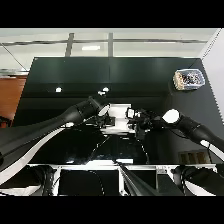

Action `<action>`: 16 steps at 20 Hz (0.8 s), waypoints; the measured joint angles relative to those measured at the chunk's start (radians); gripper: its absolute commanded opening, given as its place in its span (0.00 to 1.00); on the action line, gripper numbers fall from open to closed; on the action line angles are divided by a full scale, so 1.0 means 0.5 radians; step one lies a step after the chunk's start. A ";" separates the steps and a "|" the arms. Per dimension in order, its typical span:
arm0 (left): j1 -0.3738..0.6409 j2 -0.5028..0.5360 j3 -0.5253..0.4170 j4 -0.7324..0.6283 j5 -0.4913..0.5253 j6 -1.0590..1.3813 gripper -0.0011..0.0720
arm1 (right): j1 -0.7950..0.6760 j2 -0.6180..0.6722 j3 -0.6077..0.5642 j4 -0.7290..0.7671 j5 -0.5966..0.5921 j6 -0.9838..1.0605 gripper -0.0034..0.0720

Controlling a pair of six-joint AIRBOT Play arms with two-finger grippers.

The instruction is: Fold the box and place the chain.

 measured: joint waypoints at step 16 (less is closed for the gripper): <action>0.000 -0.001 0.000 -0.002 -0.047 -0.005 0.05 | 0.002 -0.040 0.008 0.110 -0.037 0.491 0.06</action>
